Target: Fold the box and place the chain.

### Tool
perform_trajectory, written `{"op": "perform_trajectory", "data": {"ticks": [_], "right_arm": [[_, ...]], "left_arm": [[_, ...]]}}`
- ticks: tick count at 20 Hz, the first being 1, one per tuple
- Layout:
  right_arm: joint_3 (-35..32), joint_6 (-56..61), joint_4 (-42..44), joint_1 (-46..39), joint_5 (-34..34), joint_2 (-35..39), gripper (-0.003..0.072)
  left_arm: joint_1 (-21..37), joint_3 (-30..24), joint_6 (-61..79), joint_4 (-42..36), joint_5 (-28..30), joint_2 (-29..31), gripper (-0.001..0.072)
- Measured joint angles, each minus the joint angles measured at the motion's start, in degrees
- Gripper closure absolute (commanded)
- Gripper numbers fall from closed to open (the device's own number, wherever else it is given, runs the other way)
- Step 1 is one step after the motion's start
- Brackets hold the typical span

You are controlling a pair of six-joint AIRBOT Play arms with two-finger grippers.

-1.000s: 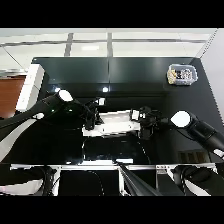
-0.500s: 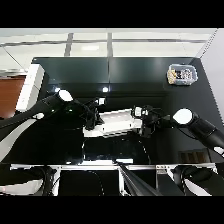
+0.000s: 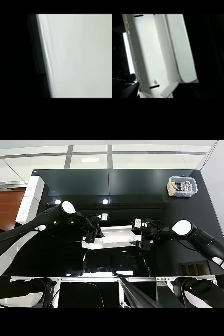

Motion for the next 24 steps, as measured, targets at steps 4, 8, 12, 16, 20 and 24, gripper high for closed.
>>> {"op": "perform_trajectory", "data": {"ticks": [4, 8, 12, 16, 20, 24], "right_arm": [[0.0, -0.3, 0.2, 0.0, -0.3, -0.1, -0.0015], [0.0, -1.0, 0.9, 0.2, 1.3, -1.2, -0.0015], [0.0, -5.1, 4.0, 0.2, 2.1, -3.7, -0.0015], [0.0, -9.7, 6.2, 0.2, 2.3, -6.7, -0.0015], [0.0, -12.0, 5.8, 0.2, 2.0, -9.2, -0.0015], [0.0, -13.5, 5.4, 0.2, 1.9, -11.0, -0.0015]], "left_arm": [[-0.9, 0.6, -0.2, 2.2, 0.3, 0.0, 0.0687], [-1.2, 0.8, -0.2, 2.9, 0.7, 0.0, 0.0687], [-1.3, 0.8, -1.1, 2.8, 1.0, 0.0, 0.0687], [-1.3, 0.8, -1.4, 2.7, 1.0, 0.0, 0.0687], [-1.3, 0.8, -1.5, 2.7, 1.0, 0.0, 0.0687], [-1.3, 0.8, -1.6, 2.7, 1.1, 0.0, 0.0687]]}}
